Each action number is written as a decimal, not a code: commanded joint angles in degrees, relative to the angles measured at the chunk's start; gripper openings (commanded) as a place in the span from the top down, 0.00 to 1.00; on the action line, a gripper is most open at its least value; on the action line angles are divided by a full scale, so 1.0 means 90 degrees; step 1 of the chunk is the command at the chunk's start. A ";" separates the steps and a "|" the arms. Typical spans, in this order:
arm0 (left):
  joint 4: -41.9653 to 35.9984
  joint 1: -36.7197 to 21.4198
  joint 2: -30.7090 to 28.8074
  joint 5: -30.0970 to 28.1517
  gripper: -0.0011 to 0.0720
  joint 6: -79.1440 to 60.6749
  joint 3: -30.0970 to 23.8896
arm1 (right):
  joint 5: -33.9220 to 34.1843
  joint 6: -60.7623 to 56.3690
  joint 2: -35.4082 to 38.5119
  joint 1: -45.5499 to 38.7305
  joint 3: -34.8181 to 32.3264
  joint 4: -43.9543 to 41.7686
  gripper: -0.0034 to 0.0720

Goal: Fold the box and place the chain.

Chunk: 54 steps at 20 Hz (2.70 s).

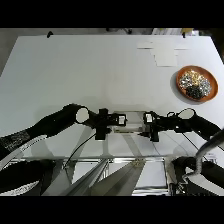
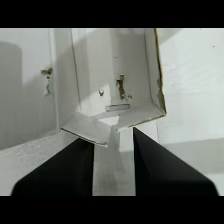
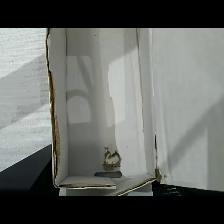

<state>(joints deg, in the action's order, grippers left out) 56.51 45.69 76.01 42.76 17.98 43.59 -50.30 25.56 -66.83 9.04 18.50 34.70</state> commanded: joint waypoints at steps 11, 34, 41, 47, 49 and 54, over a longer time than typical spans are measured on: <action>-0.0685 0.0172 0.0090 -0.0644 0.74 0.0002 -0.0002 | -0.0002 -0.0002 -0.0002 0.0000 0.0005 0.0000 0.41; 0.1253 -0.0755 -0.1307 0.0398 0.98 0.6897 0.0000 | -0.0002 -0.0002 -0.0002 0.0000 0.0005 0.0000 0.41; 0.1651 -0.1396 -0.0644 0.1280 0.98 0.9151 -0.0002 | -0.0002 -0.0002 -0.0002 0.0000 0.0005 -0.0002 0.41; 0.0537 -0.1241 0.0185 0.1328 0.98 0.8587 -0.0002 | -0.0002 -0.0002 -0.0002 0.0000 0.0005 -0.0002 0.41; 0.0160 -0.1161 0.0187 0.1331 0.98 0.8315 -0.0002 | -0.0002 -0.0002 -0.0002 0.0000 0.0005 0.0000 0.41; -0.0136 -0.1025 0.0262 0.1326 0.98 0.8140 -0.0002 | -0.0002 -0.0002 -0.0002 0.0000 0.0005 0.0000 0.41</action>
<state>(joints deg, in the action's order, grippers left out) 57.56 35.83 77.69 54.54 92.51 43.59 -50.30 25.56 -66.83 9.04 18.50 34.72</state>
